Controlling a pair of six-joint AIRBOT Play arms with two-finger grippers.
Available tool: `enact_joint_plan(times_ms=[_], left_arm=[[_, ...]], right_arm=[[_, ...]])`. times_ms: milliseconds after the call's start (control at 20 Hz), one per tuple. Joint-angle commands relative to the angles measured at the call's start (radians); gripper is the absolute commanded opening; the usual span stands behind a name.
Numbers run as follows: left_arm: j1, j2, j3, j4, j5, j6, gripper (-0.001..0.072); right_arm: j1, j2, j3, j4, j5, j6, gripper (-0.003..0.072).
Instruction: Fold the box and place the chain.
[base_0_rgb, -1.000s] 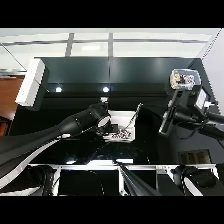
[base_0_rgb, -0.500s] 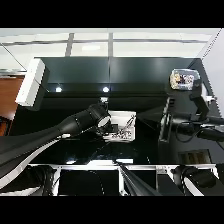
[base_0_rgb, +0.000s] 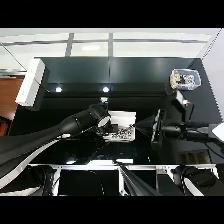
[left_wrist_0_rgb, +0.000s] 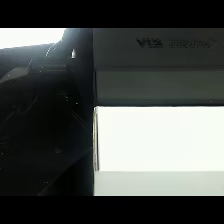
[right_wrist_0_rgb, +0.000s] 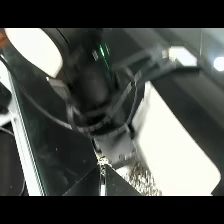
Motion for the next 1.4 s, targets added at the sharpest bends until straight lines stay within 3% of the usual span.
enact_joint_plan(times_ms=[0, 50, 100, 150, 300, 550, 650, 1100, 1150, 1250, 1300, 1350], left_arm=[[-0.001, -0.001, 0.001, 0.0, 0.0, 0.0, 0.0034], [-0.001, -0.001, 0.001, 0.0, 0.0, 0.0, 0.0033], [-0.001, -0.001, 0.001, 0.0, 0.0, 0.0, 0.0033], [-0.001, -0.001, 0.001, 0.001, 0.0, 0.0, 0.0033], [-0.001, -0.001, 0.001, 0.0, 0.0, 0.0, 0.0033], [-0.001, -0.001, 0.0, -0.002, 0.0, 0.0, 0.0033], [-0.001, -0.001, 0.0, -0.012, 0.0, 0.0, 0.0033], [-0.001, 0.001, 0.006, -0.051, 0.005, 0.034, 0.0034], [-0.001, 0.001, 0.009, -0.052, 0.004, 0.047, 0.0075], [-0.002, 0.008, 0.021, -0.048, -0.005, 0.083, 0.0443], [-0.002, 0.023, 0.022, -0.037, -0.004, 0.085, 0.0502], [-0.003, 0.046, 0.022, -0.016, -0.005, 0.089, 0.0503]], right_arm=[[0.032, -0.019, -0.049, -0.006, -0.074, 0.021, 0.0021], [0.033, -0.023, -0.049, -0.005, -0.075, 0.022, 0.0022], [0.032, -0.023, -0.049, -0.008, -0.087, 0.022, 0.0092], [0.032, -0.023, -0.049, -0.009, -0.1, 0.022, 0.0262], [0.021, -0.023, -0.047, -0.077, -0.1, 0.021, 0.0267], [-0.068, -0.023, -0.047, -0.462, -0.113, 0.128, 0.0267], [-0.104, -0.023, -0.047, -0.486, -0.1, 0.214, 0.0267], [-0.113, -0.023, -0.048, -0.476, -0.065, 0.223, 0.0266], [-0.113, -0.023, -0.048, -0.476, -0.063, 0.223, 0.0266], [-0.113, -0.023, -0.048, -0.476, -0.065, 0.223, 0.0266], [-0.113, -0.023, -0.048, -0.476, -0.066, 0.223, 0.0266], [-0.113, -0.023, -0.048, -0.476, -0.066, 0.223, 0.0266]])
